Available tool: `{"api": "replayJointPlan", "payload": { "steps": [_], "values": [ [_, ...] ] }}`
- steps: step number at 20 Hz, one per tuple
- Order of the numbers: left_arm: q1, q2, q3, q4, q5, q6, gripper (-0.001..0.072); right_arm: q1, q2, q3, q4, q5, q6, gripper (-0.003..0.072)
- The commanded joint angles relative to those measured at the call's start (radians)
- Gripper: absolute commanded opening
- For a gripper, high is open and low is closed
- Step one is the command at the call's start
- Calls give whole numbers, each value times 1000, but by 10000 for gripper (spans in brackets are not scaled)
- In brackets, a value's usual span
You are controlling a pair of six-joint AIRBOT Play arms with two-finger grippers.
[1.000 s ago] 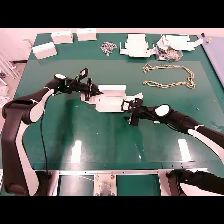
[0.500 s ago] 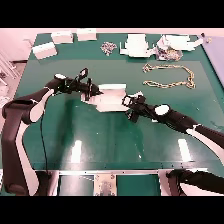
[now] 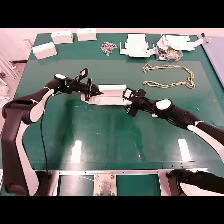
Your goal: Fold the box and place the chain.
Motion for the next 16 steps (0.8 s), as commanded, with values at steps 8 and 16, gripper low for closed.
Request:
{"api": "replayJointPlan", "payload": {
  "steps": [8,16],
  "values": [
    [0,1,1,0,1,-12,19,-176,-133,190,21,388,-79,612],
    [0,1,1,0,0,-12,19,-248,-261,301,26,549,-135,619]
  ]
}}
